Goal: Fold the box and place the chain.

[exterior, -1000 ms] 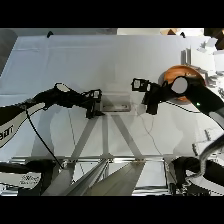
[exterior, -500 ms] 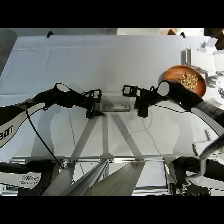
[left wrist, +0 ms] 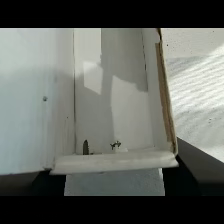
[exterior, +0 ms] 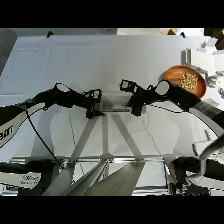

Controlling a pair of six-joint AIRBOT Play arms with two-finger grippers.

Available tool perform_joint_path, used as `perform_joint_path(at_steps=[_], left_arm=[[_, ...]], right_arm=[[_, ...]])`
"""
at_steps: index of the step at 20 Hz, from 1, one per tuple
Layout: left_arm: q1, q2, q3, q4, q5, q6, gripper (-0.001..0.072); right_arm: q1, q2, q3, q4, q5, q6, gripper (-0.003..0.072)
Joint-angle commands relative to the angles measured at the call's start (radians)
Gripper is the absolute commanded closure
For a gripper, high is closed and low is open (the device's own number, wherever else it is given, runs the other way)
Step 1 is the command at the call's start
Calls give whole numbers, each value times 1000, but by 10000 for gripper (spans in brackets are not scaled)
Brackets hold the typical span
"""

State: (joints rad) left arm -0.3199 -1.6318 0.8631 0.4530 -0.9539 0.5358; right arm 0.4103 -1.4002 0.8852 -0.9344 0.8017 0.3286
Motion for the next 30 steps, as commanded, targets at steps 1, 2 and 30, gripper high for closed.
perform_joint_path(at_steps=[1,2,30], left_arm=[[0,0,0,0,0,1,499],[0,0,0,0,0,1,499],[0,0,0,0,0,0,499]], right_arm=[[2,-1,0,26,3,8,584],[2,0,0,25,7,11,439],[-323,185,-320,78,-42,688,681]])
